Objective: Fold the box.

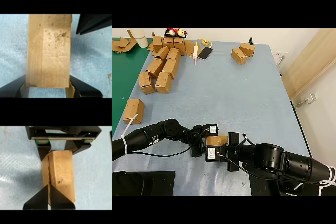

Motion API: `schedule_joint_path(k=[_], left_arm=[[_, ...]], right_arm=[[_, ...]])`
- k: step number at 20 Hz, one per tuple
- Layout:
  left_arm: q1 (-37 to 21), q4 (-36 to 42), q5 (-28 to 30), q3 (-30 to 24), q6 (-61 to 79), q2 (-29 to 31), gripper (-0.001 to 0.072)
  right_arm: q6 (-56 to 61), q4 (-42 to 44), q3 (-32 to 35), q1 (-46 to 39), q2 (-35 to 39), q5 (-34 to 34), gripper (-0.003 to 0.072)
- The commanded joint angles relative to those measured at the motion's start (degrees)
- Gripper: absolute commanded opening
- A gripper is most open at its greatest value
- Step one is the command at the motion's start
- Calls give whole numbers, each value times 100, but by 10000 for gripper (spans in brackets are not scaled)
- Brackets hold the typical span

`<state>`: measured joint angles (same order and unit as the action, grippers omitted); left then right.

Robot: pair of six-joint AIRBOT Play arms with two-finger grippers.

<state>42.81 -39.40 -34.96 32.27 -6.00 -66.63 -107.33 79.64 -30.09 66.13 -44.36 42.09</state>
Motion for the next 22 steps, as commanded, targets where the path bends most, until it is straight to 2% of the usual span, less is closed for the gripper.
schedule_joint_path(k=[1, 3, 4, 6, 8, 10, 13, 15, 16, 18, 22], left_arm=[[-2, -2, 2, 4, 0, 2, 523], [-2, -2, 2, 4, 0, 2, 524], [-2, 0, 4, 4, -2, 2, 523], [-2, 0, 4, 4, -2, 2, 523], [-2, -2, 2, 4, -2, 2, 523], [-2, 0, 2, 4, -2, 2, 523], [-2, 0, 4, 4, 0, 2, 524], [-2, 0, 2, 4, -2, 2, 524], [2, 0, 0, 4, -2, 2, 523], [0, -2, 4, 4, -2, 2, 523], [0, 0, 4, 4, -2, 2, 523]], right_arm=[[291, 367, -90, 4, 197, 201, 6], [1578, 750, -295, -7, 640, 529, 6], [2798, 756, -289, -57, 935, 673, 5], [5292, 734, -133, -273, 1384, 1202, 6], [6843, 905, 236, -498, 1655, 1530, 4], [7399, 1685, 846, -590, 1825, 796, 4], [7383, 3447, 1733, -566, 1744, -1816, 4], [7385, 3593, 1904, -505, 1572, -3324, 4], [7385, 3497, 1904, -505, 1462, -3847, 4], [7405, 3467, 1904, -507, 1139, -4319, 5], [7597, 3460, 1904, -501, 581, -4468, 5]])
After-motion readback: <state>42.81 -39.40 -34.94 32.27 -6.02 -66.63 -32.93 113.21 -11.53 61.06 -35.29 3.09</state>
